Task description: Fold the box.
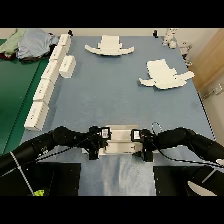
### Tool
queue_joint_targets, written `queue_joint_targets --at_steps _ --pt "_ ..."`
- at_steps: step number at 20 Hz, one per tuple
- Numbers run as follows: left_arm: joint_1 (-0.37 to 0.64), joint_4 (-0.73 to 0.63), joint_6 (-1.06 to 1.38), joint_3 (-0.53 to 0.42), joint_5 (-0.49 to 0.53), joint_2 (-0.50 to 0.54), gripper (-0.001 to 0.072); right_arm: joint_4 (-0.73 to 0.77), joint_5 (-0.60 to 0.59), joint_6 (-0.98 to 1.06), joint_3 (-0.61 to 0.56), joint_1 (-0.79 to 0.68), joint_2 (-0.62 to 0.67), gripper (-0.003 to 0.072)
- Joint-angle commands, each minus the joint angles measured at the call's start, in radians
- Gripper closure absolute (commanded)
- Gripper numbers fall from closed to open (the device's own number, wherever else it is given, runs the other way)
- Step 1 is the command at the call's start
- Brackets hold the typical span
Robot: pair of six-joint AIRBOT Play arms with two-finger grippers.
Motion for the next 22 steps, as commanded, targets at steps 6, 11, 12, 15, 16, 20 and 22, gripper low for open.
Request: queue_joint_targets --at_steps 6,11,12,15,16,20,22 --pt "-0.004 -0.022 0.011 0.008 -0.015 -0.007 0.0239 0.000 0.000 0.000 0.000 0.000 0.000 0.0179" --pt "0.004 0.058 0.000 0.008 -0.018 0.003 0.0473 0.000 0.001 0.000 0.000 0.000 0.000 0.0179" --pt "0.012 0.089 -0.002 0.008 -0.024 0.013 0.0532 0.000 0.001 0.000 0.000 0.000 0.000 0.0179" --pt "0.055 0.139 -0.035 0.008 -0.035 0.056 0.0533 0.000 0.001 0.000 0.000 0.000 0.000 0.0179" --pt "0.077 0.164 -0.046 0.008 -0.055 0.072 0.0533 0.000 0.001 0.000 0.000 0.000 0.000 0.0178" --pt "0.180 0.323 -0.185 0.008 -0.182 0.111 0.0531 0.000 0.000 0.000 0.000 0.000 0.000 0.0179" --pt "0.204 0.330 -0.185 0.008 -0.223 0.127 0.0476 0.000 0.001 0.000 0.000 0.000 0.000 0.0179"
